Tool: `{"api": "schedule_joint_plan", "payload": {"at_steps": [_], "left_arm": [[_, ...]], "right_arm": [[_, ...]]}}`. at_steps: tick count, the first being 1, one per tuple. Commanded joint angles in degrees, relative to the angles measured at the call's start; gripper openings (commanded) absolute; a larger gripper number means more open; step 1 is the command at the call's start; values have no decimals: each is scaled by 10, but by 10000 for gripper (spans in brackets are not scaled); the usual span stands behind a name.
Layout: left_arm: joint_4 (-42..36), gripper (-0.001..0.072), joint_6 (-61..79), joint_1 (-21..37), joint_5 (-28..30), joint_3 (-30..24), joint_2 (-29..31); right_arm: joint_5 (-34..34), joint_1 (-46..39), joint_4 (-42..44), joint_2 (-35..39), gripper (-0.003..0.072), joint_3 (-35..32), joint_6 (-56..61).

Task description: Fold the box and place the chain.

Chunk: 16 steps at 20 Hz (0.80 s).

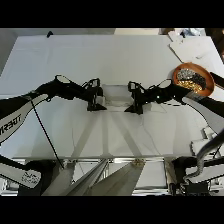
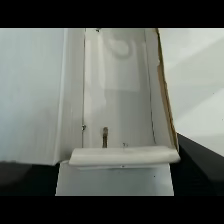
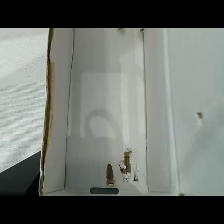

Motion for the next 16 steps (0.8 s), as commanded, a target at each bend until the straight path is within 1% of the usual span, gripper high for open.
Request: {"api": "schedule_joint_plan", "payload": {"at_steps": [1, 6, 7, 8, 9, 10, 16], "left_arm": [[47, 694, -56, -23, 26, 18, -10], [58, 692, -55, -28, 26, 18, -10], [58, 662, -55, -28, 26, 18, -10], [58, 522, -55, -28, 26, 18, -10], [58, 358, -55, -28, 26, 18, -10], [58, 286, -55, -28, 26, 18, -10], [58, 276, -55, -28, 26, 18, -10]], "right_arm": [[0, 0, 0, 0, 506, 0, -1], [0, 0, 0, 0, 506, 0, -1], [0, 0, 0, 0, 506, 0, -1], [0, 0, 0, 0, 506, 0, -1], [0, 0, 0, 0, 506, 0, -1], [0, 0, 0, 0, 506, 0, -1], [0, 0, 0, 0, 506, 0, -1]]}}
